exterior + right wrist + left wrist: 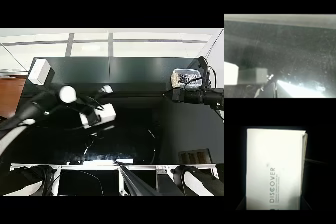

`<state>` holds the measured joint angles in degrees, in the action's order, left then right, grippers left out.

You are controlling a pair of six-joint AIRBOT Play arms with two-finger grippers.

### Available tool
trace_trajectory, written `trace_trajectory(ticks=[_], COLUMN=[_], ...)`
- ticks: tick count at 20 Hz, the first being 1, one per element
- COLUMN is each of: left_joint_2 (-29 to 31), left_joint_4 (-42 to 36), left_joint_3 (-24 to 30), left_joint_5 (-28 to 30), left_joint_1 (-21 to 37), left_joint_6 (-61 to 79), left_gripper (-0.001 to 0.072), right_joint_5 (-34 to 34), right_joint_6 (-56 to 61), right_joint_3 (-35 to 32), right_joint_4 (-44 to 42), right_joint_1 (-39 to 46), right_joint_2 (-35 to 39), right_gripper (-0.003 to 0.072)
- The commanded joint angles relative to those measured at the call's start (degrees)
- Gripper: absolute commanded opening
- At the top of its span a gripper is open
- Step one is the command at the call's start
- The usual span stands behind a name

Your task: Fold the box and place the chain.

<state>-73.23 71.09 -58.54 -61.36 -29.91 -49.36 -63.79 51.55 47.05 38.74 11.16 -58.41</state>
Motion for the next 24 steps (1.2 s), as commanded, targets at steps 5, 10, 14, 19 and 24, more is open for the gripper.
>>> trace_trajectory(ticks=[5, 10, 14, 19, 24], left_joint_2=[7.6, 7.6, 4.5, -4.7, -10.8], left_joint_4=[12.6, 12.4, 12.4, 7.9, 0.4], left_joint_3=[0.0, 1.3, 1.2, 0.9, -3.8], left_joint_5=[-6.9, 0.4, 12.7, 21.9, 23.4], left_joint_1=[26.6, 44.2, 51.8, 52.1, 52.1], left_joint_6=[-28.7, -29.7, -28.2, -22.2, -7.3], left_gripper=[0.0351, 0.0351, 0.0351, 0.0413, 0.0412], right_joint_5=[-0.9, -1.7, -1.8, -1.9, -2.0], right_joint_6=[0.3, 0.6, 0.8, 1.2, 2.3], right_joint_3=[0.1, 0.1, 0.1, 0.1, 0.1], right_joint_4=[-0.2, -0.2, -1.7, -1.9, -2.0], right_joint_1=[0.9, 0.9, 0.8, 0.8, 0.8], right_joint_2=[0.0, 0.0, 0.0, 0.0, 0.0], right_gripper=[0.004, 0.0041, 0.0041, 0.0041, 0.0041])
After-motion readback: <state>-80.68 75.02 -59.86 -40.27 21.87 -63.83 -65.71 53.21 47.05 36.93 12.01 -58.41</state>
